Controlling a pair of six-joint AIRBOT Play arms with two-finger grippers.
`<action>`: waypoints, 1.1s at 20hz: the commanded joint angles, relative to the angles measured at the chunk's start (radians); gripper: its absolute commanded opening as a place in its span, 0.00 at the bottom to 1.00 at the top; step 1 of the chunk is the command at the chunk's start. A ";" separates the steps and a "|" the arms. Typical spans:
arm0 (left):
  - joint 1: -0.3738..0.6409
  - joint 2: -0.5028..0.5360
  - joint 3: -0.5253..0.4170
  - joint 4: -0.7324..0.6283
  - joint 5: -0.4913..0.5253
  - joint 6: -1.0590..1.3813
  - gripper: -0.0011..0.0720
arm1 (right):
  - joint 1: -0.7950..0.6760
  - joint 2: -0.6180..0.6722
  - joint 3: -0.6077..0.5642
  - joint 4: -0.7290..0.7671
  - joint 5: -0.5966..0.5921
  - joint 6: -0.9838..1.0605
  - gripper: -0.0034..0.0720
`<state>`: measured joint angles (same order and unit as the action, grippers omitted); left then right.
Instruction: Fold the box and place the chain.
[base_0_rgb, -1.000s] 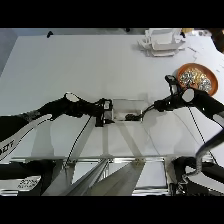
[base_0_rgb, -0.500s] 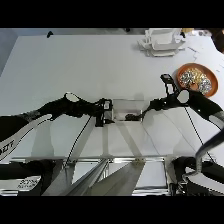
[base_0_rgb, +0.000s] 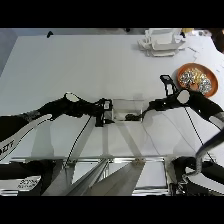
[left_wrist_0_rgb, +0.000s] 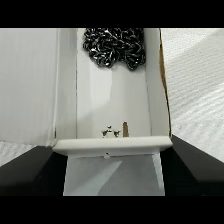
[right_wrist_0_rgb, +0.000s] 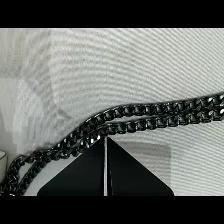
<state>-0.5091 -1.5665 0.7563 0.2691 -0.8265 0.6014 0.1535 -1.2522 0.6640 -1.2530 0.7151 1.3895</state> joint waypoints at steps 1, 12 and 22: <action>0.000 0.000 0.000 0.000 0.000 0.000 0.20 | 0.001 0.002 0.001 0.001 0.006 -0.005 0.06; 0.000 0.000 0.000 0.000 0.000 0.000 0.20 | 0.001 -0.014 0.001 0.000 -0.030 -0.004 0.23; 0.000 0.000 0.000 0.000 0.000 0.000 0.20 | 0.001 0.085 0.001 -0.021 0.019 -0.011 0.06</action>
<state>-0.5091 -1.5665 0.7567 0.2687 -0.8265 0.6014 0.1535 -1.2217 0.6640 -1.2655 0.7082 1.3792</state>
